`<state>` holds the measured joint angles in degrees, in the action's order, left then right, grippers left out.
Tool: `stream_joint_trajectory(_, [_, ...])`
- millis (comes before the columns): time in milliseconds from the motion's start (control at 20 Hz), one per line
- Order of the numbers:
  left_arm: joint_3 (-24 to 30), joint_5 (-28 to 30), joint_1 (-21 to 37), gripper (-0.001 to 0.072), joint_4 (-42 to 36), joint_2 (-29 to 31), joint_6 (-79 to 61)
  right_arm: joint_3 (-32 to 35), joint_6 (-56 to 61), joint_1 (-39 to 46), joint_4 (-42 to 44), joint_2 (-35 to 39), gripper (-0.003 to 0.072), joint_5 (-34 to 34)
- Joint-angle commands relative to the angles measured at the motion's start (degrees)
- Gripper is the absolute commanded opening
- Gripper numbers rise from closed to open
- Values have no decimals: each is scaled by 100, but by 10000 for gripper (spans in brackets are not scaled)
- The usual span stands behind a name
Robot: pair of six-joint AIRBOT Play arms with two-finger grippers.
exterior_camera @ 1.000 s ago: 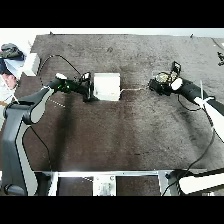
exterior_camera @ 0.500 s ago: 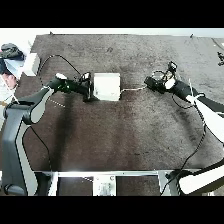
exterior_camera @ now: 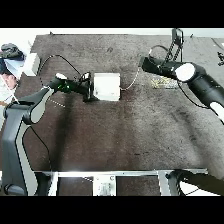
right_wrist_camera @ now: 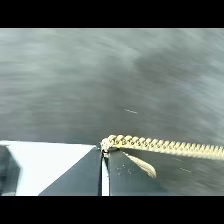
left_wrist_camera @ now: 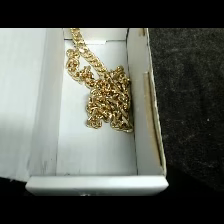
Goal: Fold the box and place the chain.
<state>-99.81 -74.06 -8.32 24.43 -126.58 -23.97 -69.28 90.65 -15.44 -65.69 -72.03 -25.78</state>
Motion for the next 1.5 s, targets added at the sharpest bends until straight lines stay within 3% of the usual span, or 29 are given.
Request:
stream_joint_trajectory(0, [-2,0,2,467,2,-2,-2,-184,-114,-579,-7,540,9,289])
stream_joint_trajectory(300, [-2,0,2,466,2,-2,-2,-1086,-437,-1263,0,-61,9,415])
stream_joint_trajectory(750, [-2,0,2,467,2,-2,-2,-1086,-319,-1663,-26,-1674,11,-557])
stream_joint_trajectory(800, [-2,0,2,467,2,-2,-2,-1084,-321,-1633,-85,-1773,80,-608])
stream_joint_trajectory(850, [-2,0,2,466,2,-2,-2,-1082,-319,-1567,-205,-1818,273,-667])
stream_joint_trajectory(1050, [-2,-2,2,466,2,-2,-2,-914,-315,-1001,-680,-1659,281,-1244])
stream_joint_trajectory(1300, [-2,-2,2,467,2,-2,-2,623,544,544,-957,-922,283,-713])
stream_joint_trajectory(1450, [-2,-2,2,467,2,-2,-2,1003,881,1357,-866,-1119,283,-605])
